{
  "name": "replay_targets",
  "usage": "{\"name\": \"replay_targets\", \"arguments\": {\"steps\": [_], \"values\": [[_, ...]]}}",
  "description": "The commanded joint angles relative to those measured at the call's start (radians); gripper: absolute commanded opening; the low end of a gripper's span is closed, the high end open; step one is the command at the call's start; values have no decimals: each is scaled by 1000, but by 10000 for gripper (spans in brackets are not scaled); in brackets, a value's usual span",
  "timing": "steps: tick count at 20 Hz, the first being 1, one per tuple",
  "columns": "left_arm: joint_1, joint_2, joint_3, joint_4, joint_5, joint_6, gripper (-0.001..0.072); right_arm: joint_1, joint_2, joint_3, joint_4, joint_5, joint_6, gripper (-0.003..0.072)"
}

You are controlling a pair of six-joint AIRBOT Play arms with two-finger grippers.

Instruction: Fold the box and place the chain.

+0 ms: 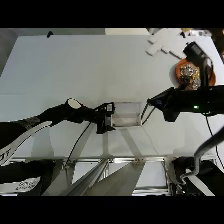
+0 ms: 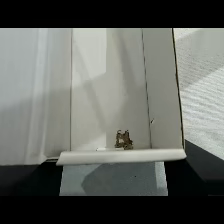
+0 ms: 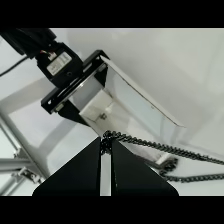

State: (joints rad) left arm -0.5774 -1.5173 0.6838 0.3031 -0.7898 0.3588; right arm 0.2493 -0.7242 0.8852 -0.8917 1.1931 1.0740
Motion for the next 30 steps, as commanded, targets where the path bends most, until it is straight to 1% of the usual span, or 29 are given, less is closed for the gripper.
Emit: {"name": "replay_targets", "arguments": {"steps": [1, 4, 8, 11, 14, 15, 16, 17, 21, 23, 25, 27, 28, 29, 30], "values": [[0, 1, 0, 0, 0, 0, 134, 9, -27, -126, 137, -64, -134, 15], [0, 1, 0, 0, 0, 0, 134, 90, -103, -172, 127, -139, -151, 17], [0, 1, 0, 1, 0, 0, 134, 206, -256, -172, 48, -229, -155, 16], [0, 1, 0, 1, 0, 0, 134, 232, -344, -172, 28, -253, -155, 16], [0, 1, 0, 0, 0, 0, 134, 232, -392, -172, 21, -267, -155, 17], [0, 1, 0, 0, 0, 0, 134, 232, -393, -172, 17, -270, -155, 27], [0, 1, 0, 1, 0, 0, 134, 232, -393, -172, 16, -269, -152, 104], [0, 1, 0, 0, 0, 0, 134, 232, -393, -172, 15, -270, -145, 134], [0, 1, 0, 1, 0, 0, 134, 231, -388, -168, 8, -267, -134, 137], [0, 1, 0, 0, 0, 0, 134, 222, -346, -150, -15, -238, -116, 138], [0, 1, 0, 0, 0, 0, 134, 183, -280, -108, -120, -179, -40, 139], [0, 1, 0, 0, 0, 0, 134, 112, -209, -69, -290, -124, 76, 139], [0, 1, 0, 0, 0, 0, 134, 70, -178, -61, -374, -109, 129, 139], [0, 1, 0, 0, 0, 0, 134, 27, -152, -61, -452, -108, 193, 156], [0, 1, 0, 0, 0, 0, 134, -17, -142, -61, -509, -95, 261, 258]]}}
